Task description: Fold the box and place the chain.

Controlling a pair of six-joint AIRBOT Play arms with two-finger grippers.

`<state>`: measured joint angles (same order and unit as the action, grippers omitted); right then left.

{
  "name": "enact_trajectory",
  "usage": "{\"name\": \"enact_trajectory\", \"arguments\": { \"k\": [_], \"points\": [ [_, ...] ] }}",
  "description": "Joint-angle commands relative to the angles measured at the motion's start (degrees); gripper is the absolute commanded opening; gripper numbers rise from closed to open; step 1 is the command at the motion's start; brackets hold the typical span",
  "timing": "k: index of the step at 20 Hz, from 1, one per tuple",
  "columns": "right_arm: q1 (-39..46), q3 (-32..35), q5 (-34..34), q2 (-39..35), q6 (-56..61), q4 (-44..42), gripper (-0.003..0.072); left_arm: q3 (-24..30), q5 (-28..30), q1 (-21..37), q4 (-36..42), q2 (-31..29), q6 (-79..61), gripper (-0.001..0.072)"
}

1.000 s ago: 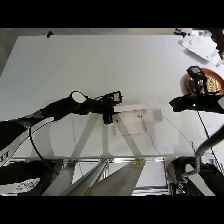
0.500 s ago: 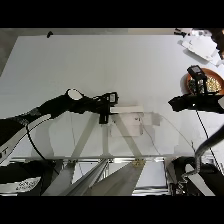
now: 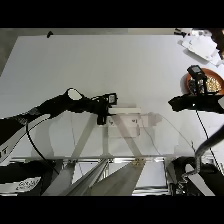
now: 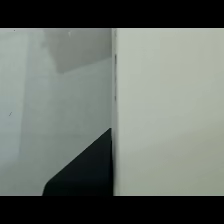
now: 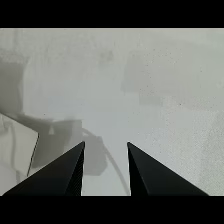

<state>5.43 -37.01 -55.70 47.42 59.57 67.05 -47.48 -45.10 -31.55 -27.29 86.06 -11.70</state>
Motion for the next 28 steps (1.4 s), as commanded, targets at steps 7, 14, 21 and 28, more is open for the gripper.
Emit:
{"name": "enact_trajectory", "arguments": {
  "k": [7, 14, 21, 28],
  "points": [
    [-0.02, 0.02, 0.02, -0.02, 0.00, -0.04, 0.0303, -0.04, 2.32, -2.14, -7.15, 1.60, 7.13, 0.0004],
    [-0.02, 0.02, 0.02, -0.02, 0.00, -0.04, 0.0303, -0.04, 2.89, -2.16, -7.10, 1.60, 6.56, 0.0004],
    [-0.02, 0.02, 0.02, -0.02, 0.00, -0.04, 0.0303, -1.77, 2.21, -2.14, -8.15, 1.62, 6.62, 0.0004],
    [0.00, 0.02, -0.04, -0.02, 0.00, -0.04, 0.0303, -2.54, 0.76, -2.10, -9.86, 1.66, 6.60, 0.0004]
  ]
}}
